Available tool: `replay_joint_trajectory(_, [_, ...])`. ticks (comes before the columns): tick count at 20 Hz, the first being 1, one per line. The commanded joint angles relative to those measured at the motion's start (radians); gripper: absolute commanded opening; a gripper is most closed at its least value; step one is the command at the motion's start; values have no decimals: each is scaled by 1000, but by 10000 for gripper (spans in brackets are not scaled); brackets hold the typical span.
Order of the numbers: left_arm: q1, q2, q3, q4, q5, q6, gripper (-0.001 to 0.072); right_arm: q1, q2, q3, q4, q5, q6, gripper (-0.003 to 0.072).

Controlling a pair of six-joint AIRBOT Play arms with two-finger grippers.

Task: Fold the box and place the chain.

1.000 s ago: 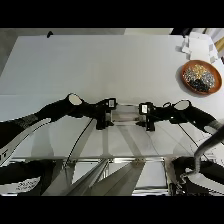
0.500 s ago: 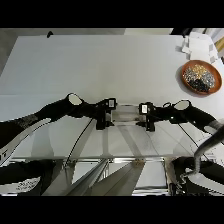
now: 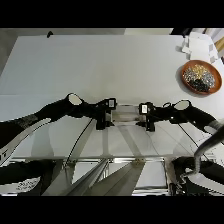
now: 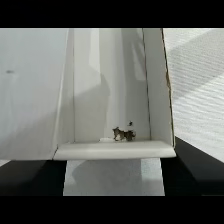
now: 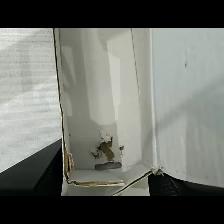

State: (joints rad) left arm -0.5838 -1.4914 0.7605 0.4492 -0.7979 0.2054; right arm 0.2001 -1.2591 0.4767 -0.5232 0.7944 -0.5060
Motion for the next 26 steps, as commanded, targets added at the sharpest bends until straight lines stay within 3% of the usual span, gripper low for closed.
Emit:
replay_joint_trajectory(1, [-1, 1, 0, 0, 1, 0, 142, 0, 0, 1, 4, 0, 0, 401])
replay_joint_trajectory(16, [-1, 1, 0, 0, 1, 0, 142, 0, 0, 1, -1, 30, 7, 399])
replay_joint_trajectory(17, [-1, 1, 0, 0, 1, 0, 142, 0, 3, 1, -3, 29, 8, 419])
replay_joint_trajectory(19, [-1, 1, 0, 0, 1, 0, 142, 0, 23, 1, -7, 30, 35, 578])
replay_joint_trajectory(21, [-1, 1, 0, 0, 1, 0, 142, 0, 66, 1, -51, 24, 96, 660])
replay_joint_trajectory(26, [-1, 1, 0, 0, 0, 0, 142, 0, 149, 1, -298, 59, 367, 661])
